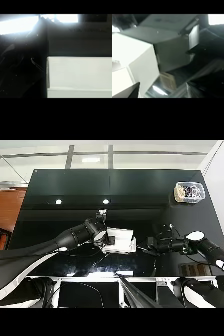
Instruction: Fold the box and place the chain.
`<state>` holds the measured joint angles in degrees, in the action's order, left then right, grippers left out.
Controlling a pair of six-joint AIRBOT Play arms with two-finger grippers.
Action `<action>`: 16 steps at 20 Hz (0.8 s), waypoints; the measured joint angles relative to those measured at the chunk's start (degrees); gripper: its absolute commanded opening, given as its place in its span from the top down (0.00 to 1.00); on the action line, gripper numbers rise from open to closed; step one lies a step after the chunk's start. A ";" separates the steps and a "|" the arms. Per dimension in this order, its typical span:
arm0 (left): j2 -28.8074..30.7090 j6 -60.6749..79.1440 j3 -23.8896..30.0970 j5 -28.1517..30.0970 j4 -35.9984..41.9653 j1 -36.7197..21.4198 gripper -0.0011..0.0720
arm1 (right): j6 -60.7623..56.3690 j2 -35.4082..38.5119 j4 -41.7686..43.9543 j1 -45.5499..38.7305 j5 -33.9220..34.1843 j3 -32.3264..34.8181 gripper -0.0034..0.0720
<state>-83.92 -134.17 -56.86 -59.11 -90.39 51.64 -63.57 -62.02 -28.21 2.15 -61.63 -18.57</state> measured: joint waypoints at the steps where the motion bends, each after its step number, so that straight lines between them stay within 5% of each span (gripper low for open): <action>1: 0.00 0.00 0.00 0.00 0.00 0.00 0.94 | 0.66 0.00 0.66 0.13 -1.03 -0.87 0.06; 6: 0.00 0.00 0.00 0.02 0.00 0.00 0.94 | 1.66 -0.07 1.81 4.04 -2.45 -4.98 0.06; 9: 0.00 0.00 0.00 0.02 0.00 0.02 0.94 | -0.81 -0.07 1.36 8.70 0.92 -6.93 0.24; 16: 0.00 0.00 0.00 0.07 -0.15 0.02 0.94 | -12.00 -0.07 -6.56 19.21 7.21 -11.43 0.24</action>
